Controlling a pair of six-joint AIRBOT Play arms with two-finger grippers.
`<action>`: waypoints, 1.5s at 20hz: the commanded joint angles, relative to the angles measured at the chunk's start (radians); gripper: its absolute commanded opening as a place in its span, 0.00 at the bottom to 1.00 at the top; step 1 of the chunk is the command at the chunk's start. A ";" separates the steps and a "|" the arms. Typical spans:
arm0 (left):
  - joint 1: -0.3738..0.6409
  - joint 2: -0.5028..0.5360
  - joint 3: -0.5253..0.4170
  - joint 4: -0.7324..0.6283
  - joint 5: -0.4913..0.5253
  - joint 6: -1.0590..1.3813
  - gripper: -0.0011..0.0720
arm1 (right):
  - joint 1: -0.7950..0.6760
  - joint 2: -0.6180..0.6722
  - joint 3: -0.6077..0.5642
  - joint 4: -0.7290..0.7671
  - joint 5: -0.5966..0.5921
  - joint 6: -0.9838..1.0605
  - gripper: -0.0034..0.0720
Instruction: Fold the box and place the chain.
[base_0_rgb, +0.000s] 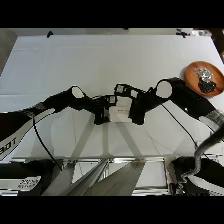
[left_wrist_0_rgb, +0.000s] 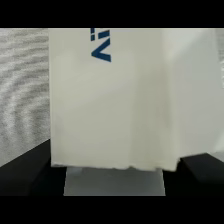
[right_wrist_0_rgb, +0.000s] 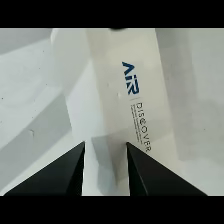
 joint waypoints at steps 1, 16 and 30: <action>0.000 0.001 0.000 0.000 0.000 0.000 0.58 | 0.003 0.027 0.000 -0.045 -0.016 0.032 0.38; 0.000 0.001 0.000 0.000 0.000 0.000 0.58 | 0.074 0.058 -0.085 -0.103 -0.183 0.051 0.36; 0.000 0.000 0.000 0.000 0.000 0.000 0.58 | 0.113 0.109 -0.163 -0.111 -0.320 0.089 0.34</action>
